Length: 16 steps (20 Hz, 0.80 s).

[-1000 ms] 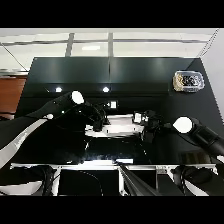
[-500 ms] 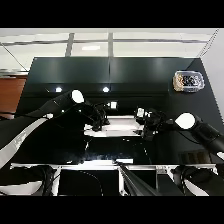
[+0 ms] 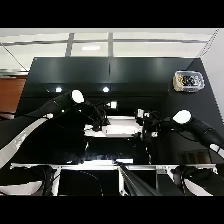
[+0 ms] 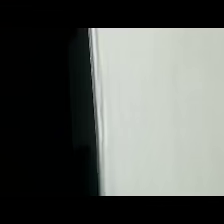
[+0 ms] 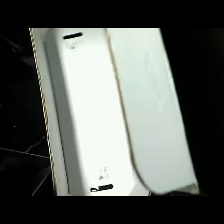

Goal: Fold the box and place the chain.

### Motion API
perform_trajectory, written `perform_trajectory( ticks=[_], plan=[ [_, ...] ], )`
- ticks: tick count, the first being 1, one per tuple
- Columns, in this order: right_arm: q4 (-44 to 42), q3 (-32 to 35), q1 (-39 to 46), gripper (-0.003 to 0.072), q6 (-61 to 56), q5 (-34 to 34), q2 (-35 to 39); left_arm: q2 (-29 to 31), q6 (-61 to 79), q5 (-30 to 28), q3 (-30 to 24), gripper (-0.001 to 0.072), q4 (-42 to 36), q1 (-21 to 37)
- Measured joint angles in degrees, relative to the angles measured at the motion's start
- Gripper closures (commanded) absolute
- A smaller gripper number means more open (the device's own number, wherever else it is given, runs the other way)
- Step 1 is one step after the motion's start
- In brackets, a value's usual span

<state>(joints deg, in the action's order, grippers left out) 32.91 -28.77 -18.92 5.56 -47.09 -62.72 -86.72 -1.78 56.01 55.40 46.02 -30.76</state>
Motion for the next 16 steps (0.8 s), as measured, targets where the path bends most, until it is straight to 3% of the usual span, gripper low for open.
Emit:
perform_trajectory(
  ticks=[7,16],
  plan=[
    [-3.3,2.0,-0.9,0.0027,9.9,1.3,-3.4,0.0,0.0,0.0,0.0,0.0685,0.0,0.0],
    [-2.6,2.2,-1.1,0.0028,12.2,2.9,-5.0,0.0,-0.2,0.0,0.0,0.0685,0.0,0.0]
  ],
)
